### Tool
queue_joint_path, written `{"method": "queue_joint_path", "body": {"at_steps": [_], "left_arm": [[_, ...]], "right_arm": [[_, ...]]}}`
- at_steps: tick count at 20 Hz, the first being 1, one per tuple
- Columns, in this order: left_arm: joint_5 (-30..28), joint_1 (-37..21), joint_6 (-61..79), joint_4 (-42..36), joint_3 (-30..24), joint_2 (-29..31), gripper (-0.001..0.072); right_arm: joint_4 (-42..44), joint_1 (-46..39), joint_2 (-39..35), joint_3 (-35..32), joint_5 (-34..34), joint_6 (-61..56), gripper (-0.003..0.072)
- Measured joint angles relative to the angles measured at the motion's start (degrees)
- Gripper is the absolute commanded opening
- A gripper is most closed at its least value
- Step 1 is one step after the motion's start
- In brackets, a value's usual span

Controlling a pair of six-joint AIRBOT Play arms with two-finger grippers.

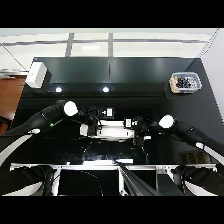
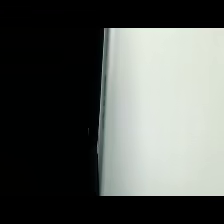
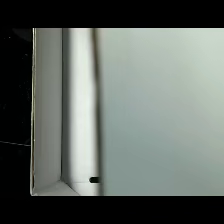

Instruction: Fold the box and place the chain.

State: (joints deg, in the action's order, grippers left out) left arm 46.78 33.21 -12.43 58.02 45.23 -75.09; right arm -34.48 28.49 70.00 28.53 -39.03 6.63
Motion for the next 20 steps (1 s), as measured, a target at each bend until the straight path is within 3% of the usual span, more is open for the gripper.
{"method": "queue_joint_path", "body": {"at_steps": [2, 3, 11, 15, 18, 19, 20], "left_arm": [[0.0, 0.0, 0.0, 0.0, -0.02, 0.0, 0.0025], [0.0, 0.0, 0.0, 0.0, 0.0, 0.0, 0.0026], [0.04, 0.0, 0.0, 0.02, 0.0, 0.02, 0.0051], [0.28, -0.04, -0.09, 0.66, 1.07, 0.15, 0.0405], [2.38, -0.2, -2.01, 2.16, 2.95, 0.22, 0.0427], [3.54, -0.44, -3.82, 3.67, 3.65, 0.24, 0.0469], [4.87, -0.9, -6.12, 5.22, 4.44, 0.35, 0.0559]], "right_arm": [[0.0, -0.07, 0.0, 0.0, -0.17, 0.0, 0.061], [-0.02, -0.11, 0.0, 0.0, -0.2, 0.0, 0.045], [-0.02, -0.13, 0.0, 0.0, -0.28, -0.02, 0.0438], [-0.04, -0.13, 0.0, 0.0, -0.28, -0.07, 0.0438], [-0.04, -0.13, 0.0, 0.0, -0.24, -0.09, 0.0438], [-0.02, -0.13, 0.0, 0.0, -0.24, -0.09, 0.0438], [-0.02, -0.13, 0.0, 0.0, -0.22, -0.09, 0.0438]]}}
